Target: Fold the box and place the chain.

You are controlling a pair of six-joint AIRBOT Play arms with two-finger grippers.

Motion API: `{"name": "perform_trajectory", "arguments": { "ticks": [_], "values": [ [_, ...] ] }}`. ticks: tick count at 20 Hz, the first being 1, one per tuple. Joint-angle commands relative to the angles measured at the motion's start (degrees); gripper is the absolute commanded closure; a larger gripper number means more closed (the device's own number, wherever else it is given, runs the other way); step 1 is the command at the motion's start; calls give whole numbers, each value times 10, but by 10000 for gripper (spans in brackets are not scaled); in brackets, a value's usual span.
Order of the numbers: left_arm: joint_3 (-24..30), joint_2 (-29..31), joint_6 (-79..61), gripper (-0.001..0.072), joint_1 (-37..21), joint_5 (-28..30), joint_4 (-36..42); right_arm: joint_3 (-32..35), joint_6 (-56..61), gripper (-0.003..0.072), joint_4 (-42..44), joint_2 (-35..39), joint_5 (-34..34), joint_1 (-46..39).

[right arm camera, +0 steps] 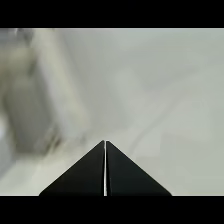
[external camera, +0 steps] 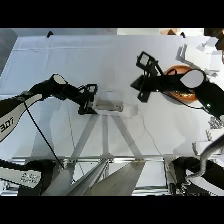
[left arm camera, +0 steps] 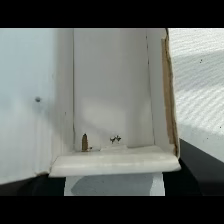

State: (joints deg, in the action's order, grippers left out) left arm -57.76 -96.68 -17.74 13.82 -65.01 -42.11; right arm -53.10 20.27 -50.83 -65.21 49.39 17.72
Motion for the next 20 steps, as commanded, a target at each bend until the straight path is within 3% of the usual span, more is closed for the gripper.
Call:
{"name": "perform_trajectory", "arguments": {
  "ticks": [1, 5, 11, 20],
  "values": [
    [0, 0, 2, 535, 0, 0, -2, 0, 46, 681, -125, 1, 132, -2],
    [0, 0, 2, 535, 0, 1, -2, 0, 20, 681, -123, -61, 104, 44],
    [0, 0, 2, 535, 0, 1, -2, 0, 23, 681, -106, -160, -26, 99],
    [0, 0, 2, 535, 0, 1, -2, 0, 22, 681, -53, -169, -60, 101]
  ]
}}
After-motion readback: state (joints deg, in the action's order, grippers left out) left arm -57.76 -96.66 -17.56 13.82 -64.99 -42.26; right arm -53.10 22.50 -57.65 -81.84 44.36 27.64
